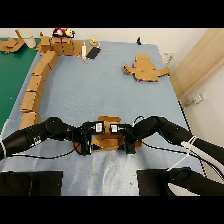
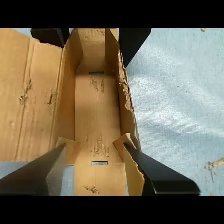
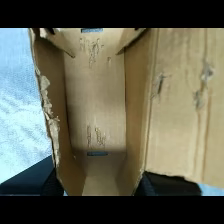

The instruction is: Fold the box.

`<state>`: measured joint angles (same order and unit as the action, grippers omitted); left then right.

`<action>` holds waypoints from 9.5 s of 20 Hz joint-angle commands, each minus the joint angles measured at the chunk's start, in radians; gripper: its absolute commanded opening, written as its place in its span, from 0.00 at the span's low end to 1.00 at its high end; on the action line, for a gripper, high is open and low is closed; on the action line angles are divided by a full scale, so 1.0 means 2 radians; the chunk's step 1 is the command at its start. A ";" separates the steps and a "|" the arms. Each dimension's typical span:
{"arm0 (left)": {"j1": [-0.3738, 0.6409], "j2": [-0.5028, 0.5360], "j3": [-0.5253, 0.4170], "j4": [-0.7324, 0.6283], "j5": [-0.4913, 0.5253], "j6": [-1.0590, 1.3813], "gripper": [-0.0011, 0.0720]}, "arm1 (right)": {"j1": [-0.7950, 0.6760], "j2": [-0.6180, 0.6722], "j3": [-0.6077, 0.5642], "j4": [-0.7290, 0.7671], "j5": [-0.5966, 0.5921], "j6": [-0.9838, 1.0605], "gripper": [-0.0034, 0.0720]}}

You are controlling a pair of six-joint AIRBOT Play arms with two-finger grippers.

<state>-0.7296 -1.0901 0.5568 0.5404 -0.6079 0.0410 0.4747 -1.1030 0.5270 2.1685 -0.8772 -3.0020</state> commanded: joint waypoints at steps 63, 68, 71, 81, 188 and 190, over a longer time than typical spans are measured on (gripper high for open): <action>0.127 0.022 -0.090 -0.183 -0.080 -0.481 0.03 | 0.001 0.000 0.000 0.000 0.000 0.000 0.65; 0.076 0.026 -0.054 -0.090 -0.028 -0.607 0.02 | 0.000 0.000 0.000 0.000 0.000 0.000 0.65; 0.051 0.026 -0.047 -0.034 -0.010 -0.686 0.03 | 0.000 0.000 0.000 0.000 0.000 0.000 0.65; 0.069 0.067 -0.047 -0.034 -0.051 -0.683 0.52 | 0.000 0.000 0.000 0.000 0.000 0.000 0.65; -0.111 -0.173 0.279 0.382 -0.237 -1.154 0.73 | 0.001 0.000 0.000 0.000 0.000 0.000 0.65; -0.105 -0.162 0.278 0.383 -0.242 -1.154 0.73 | 0.001 0.000 0.000 0.000 0.000 0.000 0.65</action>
<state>-0.9554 -1.4399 1.1149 1.2972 -1.0668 -2.2669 0.4747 -1.1030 0.5266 2.1685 -0.8764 -3.0013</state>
